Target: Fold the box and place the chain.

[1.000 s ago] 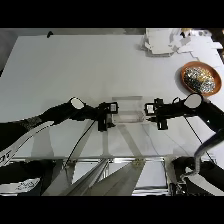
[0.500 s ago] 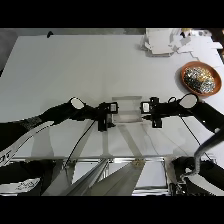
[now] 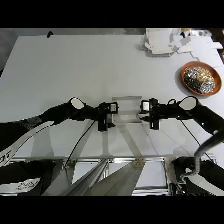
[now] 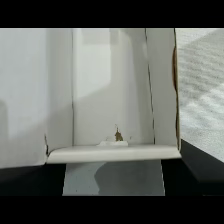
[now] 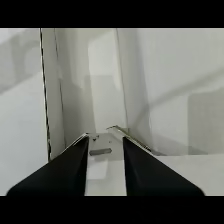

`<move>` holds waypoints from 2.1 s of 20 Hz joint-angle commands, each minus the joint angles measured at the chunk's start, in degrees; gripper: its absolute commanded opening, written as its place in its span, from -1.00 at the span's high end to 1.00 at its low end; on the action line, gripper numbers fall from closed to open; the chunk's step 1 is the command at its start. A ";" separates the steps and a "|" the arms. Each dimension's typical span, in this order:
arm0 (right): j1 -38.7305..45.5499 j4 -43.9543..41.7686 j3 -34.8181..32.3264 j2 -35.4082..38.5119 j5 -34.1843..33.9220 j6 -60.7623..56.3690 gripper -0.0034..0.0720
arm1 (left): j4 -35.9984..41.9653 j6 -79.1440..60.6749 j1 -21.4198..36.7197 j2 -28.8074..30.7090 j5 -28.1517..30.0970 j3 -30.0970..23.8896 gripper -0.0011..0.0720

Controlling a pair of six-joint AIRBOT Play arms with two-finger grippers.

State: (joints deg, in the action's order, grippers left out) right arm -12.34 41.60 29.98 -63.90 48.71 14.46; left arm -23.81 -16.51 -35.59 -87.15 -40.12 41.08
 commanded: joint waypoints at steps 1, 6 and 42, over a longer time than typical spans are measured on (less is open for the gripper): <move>-0.07 -3.13 -1.38 -0.09 -1.36 1.09 0.01 | 0.00 0.00 0.02 0.04 0.00 -0.02 0.23; -0.22 -4.72 -2.03 -2.58 -2.38 1.09 -0.29 | 0.02 0.02 0.02 0.04 0.02 -0.02 0.23; 8.79 3.10 -2.01 -3.39 2.97 -82.88 0.85 | 0.00 0.00 0.02 0.04 0.02 -0.02 0.23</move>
State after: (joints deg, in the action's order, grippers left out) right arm -2.76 49.45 27.97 -66.22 50.11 -71.61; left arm -23.79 -16.49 -35.59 -87.15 -40.10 41.08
